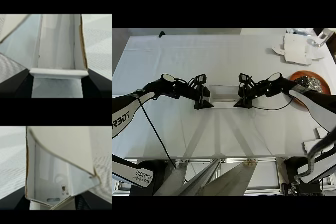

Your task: Fold the box and place the chain.

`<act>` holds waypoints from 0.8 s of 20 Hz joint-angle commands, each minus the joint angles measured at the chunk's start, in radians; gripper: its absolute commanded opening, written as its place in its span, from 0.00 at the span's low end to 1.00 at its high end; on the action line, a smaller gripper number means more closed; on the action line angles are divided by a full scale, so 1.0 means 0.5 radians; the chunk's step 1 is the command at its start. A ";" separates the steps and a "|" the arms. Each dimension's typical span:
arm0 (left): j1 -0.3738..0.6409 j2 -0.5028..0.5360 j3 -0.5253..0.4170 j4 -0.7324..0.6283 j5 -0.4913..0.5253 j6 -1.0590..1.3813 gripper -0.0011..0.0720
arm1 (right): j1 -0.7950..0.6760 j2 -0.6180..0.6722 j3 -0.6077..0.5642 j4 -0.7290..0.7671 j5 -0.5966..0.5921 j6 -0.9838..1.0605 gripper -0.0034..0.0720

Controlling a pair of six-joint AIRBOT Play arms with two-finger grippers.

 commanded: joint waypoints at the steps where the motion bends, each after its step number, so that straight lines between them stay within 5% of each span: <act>1: -0.001 -0.001 0.002 0.001 0.000 0.000 0.56 | 0.002 0.002 0.000 0.002 0.004 0.005 0.66; 3: -0.001 -0.001 0.002 0.001 -0.001 0.000 0.56 | 0.000 0.004 0.000 -0.001 -0.001 0.007 0.92; 8: -0.001 -0.001 0.002 0.001 -0.001 0.000 0.56 | 0.000 0.097 0.000 -0.091 0.002 0.008 0.93; 16: -0.001 -0.001 0.002 0.001 -0.001 0.000 0.56 | 0.000 0.502 0.000 -0.735 -0.003 0.394 0.89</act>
